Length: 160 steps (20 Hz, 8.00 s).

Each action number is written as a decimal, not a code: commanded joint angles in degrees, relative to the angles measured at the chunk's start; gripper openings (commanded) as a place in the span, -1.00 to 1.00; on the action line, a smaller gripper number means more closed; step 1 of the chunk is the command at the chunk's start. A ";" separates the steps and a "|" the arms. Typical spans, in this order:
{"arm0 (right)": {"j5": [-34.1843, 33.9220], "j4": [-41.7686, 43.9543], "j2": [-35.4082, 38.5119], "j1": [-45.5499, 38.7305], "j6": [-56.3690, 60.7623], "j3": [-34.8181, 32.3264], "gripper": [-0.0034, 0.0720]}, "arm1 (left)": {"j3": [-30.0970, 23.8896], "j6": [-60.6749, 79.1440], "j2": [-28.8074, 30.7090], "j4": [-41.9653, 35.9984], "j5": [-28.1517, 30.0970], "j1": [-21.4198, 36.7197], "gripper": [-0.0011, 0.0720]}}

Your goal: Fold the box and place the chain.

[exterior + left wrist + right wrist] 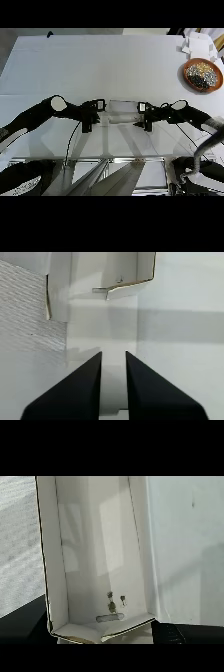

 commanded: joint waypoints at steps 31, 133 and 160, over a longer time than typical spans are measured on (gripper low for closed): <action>0.02 -0.02 0.04 -0.02 0.00 -0.02 0.15 | -0.02 26.93 -5.79 -14.19 6.14 -3.67 -0.25; 0.02 -0.02 0.04 -0.02 0.02 -0.02 0.15 | 11.98 -83.08 -7.61 6.91 0.24 -10.43 0.11; 0.02 -0.02 0.04 -0.02 0.02 -0.02 0.15 | 29.86 -132.89 -20.28 33.64 -10.27 -20.57 0.01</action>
